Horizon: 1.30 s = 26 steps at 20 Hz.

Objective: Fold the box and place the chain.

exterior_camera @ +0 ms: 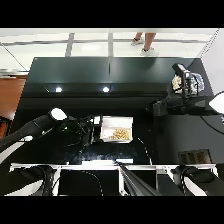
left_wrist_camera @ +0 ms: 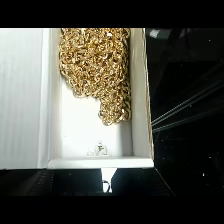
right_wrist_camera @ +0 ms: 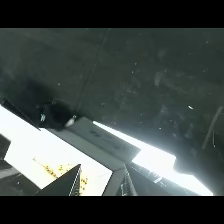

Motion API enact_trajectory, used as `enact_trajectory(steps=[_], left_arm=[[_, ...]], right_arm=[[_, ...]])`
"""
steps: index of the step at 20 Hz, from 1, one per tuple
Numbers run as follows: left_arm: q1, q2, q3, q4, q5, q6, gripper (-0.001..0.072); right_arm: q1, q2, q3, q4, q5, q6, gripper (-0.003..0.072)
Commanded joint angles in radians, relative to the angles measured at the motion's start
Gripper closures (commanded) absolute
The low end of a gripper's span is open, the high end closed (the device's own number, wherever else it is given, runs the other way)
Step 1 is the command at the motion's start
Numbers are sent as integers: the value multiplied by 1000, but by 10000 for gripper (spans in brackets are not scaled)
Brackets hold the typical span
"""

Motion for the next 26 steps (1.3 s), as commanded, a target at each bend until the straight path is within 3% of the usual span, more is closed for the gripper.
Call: enact_trajectory(steps=[1,2,6,10,12,17,23,26], left_arm=[[-1,-1,1,2,12,-3,212],[-1,-1,1,2,11,-3,212],[-1,-1,1,2,12,-3,212],[-2,-1,1,2,12,-3,212],[-2,-1,1,2,12,-3,211],[-2,-1,1,2,11,-3,212],[-2,-1,1,2,11,-3,212],[-3,-1,1,2,11,-3,212]], right_arm=[[60,-16,-68,-1,-161,27,217],[85,-40,-73,0,-195,41,0],[194,-188,-71,7,-291,-62,-5],[287,-206,-64,-5,-116,-638,-5],[289,-200,-44,-9,-61,-776,-5],[290,-200,-33,26,30,-841,-5],[314,-205,-36,104,24,-885,-5],[340,-206,-86,103,-47,-901,-5]])
